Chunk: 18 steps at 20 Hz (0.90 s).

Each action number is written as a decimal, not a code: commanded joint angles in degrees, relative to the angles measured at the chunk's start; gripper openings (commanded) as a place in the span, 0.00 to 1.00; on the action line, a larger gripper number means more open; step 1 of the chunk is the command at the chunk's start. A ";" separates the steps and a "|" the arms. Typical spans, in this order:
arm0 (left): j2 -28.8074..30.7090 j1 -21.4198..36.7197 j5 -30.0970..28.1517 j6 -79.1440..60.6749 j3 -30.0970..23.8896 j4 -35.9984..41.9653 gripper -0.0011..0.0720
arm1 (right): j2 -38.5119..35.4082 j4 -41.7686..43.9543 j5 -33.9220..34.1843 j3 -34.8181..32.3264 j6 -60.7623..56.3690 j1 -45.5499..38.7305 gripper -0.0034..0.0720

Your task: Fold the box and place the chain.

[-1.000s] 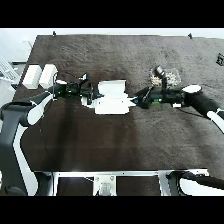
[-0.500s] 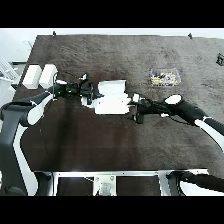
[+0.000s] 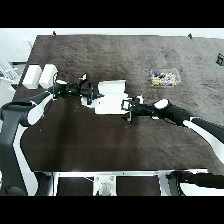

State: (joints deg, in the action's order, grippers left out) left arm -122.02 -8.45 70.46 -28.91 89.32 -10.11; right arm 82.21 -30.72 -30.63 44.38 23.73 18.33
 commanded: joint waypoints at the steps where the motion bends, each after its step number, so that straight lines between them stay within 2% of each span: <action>1: 0.02 0.00 0.00 -0.02 0.04 0.00 0.04 | 0.48 5.20 6.69 0.09 0.57 0.52 0.95; 11: 0.02 0.00 0.00 -0.02 0.04 0.00 0.04 | 0.35 6.73 5.73 4.04 0.52 -1.25 0.95; 18: 0.02 0.00 0.00 -0.02 0.04 0.00 0.04 | 1.92 7.48 -8.68 8.28 0.44 -7.63 0.95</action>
State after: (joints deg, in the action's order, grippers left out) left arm -122.02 -8.45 70.46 -28.91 89.32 -10.09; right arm 83.15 -23.81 -33.12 50.78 24.29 12.82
